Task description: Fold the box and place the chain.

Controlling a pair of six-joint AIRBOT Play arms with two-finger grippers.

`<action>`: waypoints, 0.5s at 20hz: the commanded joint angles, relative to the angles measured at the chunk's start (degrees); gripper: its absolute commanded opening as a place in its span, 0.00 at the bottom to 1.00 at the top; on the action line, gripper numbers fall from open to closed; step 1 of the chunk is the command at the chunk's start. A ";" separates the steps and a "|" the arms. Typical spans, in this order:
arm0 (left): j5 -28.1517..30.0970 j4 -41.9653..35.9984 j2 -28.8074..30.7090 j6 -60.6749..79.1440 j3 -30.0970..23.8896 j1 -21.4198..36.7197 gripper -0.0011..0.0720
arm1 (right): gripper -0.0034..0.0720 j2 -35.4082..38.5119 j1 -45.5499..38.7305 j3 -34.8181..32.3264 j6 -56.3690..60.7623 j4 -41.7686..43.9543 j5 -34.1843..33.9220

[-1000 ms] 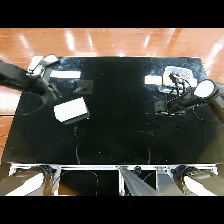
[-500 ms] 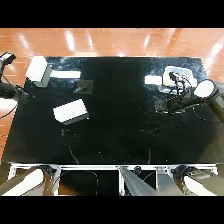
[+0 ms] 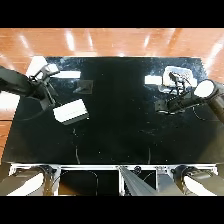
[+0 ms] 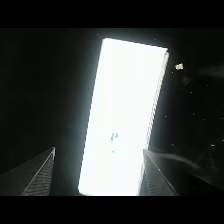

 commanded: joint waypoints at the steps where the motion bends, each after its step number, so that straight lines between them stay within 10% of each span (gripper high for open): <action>1: -4.83 1.14 -0.13 9.18 -5.27 -2.71 0.87 | 0.08 0.02 -0.04 0.04 1.64 0.02 0.24; 10: -7.80 -3.48 -0.74 11.63 -9.79 1.57 0.87 | 0.08 0.02 -0.04 0.04 2.75 0.00 -0.09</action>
